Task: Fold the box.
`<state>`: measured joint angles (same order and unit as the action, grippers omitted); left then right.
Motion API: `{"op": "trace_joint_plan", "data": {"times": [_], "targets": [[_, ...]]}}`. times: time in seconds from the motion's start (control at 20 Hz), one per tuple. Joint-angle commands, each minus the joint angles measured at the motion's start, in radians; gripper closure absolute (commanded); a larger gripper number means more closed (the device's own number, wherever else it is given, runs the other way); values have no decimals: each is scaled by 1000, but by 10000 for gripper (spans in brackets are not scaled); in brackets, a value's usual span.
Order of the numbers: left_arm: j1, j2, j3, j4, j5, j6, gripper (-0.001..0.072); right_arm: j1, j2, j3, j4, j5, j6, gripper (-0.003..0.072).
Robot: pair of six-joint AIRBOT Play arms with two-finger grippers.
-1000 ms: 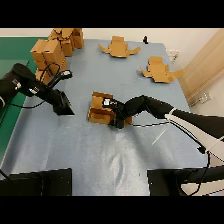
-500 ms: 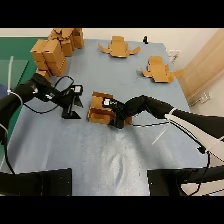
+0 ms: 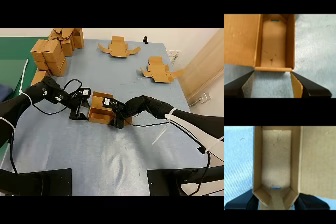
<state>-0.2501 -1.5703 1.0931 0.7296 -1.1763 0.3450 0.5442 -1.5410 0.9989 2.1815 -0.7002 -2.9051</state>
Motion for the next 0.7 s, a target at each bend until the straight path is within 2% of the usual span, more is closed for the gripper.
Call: {"op": "trace_joint_plan", "data": {"times": [0.0,0.2,0.65], "targets": [[-19,-6,0,-5,-2,-21,15,0,1,0,0,0,1,541],[-24,-27,-1,11,-26,-26,15,0,1,0,0,0,1,541],[-49,-38,-3,11,52,-32,17,0,1,0,0,0,1,541]]}}
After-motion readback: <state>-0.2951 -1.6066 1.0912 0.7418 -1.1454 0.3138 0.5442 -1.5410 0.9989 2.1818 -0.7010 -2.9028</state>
